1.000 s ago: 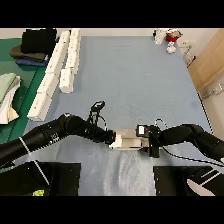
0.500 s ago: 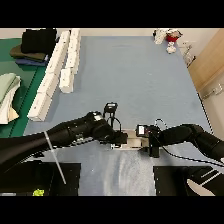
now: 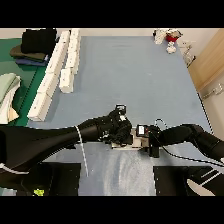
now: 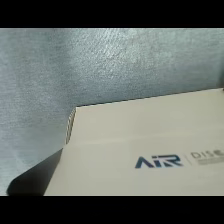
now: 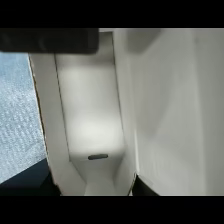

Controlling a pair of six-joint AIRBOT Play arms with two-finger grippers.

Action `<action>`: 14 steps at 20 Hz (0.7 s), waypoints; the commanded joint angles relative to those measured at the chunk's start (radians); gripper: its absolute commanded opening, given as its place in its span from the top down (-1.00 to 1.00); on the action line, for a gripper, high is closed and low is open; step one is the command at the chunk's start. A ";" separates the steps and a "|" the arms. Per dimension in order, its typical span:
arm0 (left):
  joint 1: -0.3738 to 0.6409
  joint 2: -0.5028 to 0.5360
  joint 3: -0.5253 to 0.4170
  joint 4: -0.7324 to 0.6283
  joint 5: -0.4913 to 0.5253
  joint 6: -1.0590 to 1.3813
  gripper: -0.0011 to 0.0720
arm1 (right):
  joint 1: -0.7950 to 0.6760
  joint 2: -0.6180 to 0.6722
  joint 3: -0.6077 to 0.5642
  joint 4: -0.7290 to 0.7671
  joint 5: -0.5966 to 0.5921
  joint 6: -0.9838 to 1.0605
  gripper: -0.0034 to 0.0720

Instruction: Fold the box.

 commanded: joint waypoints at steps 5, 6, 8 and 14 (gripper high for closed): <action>-0.002 -0.034 0.019 0.010 -0.021 -0.029 0.63 | 0.000 0.000 0.001 0.000 0.000 0.000 -0.45; -0.002 -0.034 0.019 0.012 -0.019 -0.027 0.94 | 0.000 0.000 0.001 0.000 0.000 0.000 -0.45; -0.002 -0.034 0.019 0.013 -0.020 -0.031 0.94 | 0.000 0.000 0.001 0.000 0.000 0.000 -0.45; -0.002 -0.034 0.019 0.012 -0.019 -0.028 0.93 | 0.000 0.000 0.001 0.000 0.000 0.000 -0.45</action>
